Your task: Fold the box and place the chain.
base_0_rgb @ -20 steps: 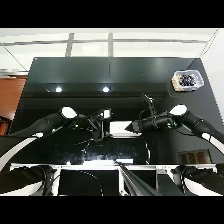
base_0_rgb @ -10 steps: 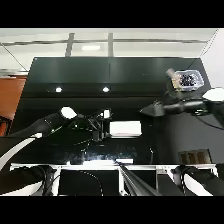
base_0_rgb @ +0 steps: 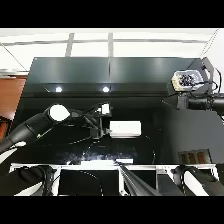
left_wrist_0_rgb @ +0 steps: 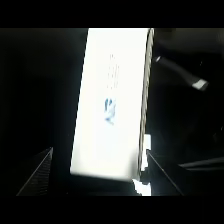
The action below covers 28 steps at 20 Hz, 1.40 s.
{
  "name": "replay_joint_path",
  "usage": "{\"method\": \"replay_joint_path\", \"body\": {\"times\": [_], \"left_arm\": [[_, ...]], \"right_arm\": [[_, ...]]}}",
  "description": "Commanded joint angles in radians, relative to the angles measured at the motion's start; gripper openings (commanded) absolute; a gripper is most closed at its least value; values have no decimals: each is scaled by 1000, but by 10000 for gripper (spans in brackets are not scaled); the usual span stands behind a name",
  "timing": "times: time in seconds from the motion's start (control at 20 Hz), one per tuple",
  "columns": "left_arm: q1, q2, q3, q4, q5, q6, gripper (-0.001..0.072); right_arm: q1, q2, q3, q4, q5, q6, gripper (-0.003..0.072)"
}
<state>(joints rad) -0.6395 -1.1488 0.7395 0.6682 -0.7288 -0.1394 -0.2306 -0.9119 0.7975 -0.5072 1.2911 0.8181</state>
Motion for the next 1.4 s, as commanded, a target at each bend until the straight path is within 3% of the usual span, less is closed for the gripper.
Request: {"method": "replay_joint_path", "body": {"times": [0.0, 0.15, 0.3, 1.1, 1.35], "left_arm": [[-84, -97, 101, 8, 17, -56, 707], [-108, -216, 187, 5, 15, -56, 707], [-108, -269, 212, 5, 5, -78, 708], [-109, -331, 212, -13, -51, -77, 707], [-174, -374, 212, 81, 84, -77, 708]], "right_arm": [[-10, 5, 2, -26, -13, 20, 21], [-10, 5, 2, -29, -13, 23, 20], [-10, 5, 2, -29, -13, 23, 21], [-10, 5, 2, -30, -39, 23, 21], [-10, 5, 2, -30, -39, 23, 21]]}}
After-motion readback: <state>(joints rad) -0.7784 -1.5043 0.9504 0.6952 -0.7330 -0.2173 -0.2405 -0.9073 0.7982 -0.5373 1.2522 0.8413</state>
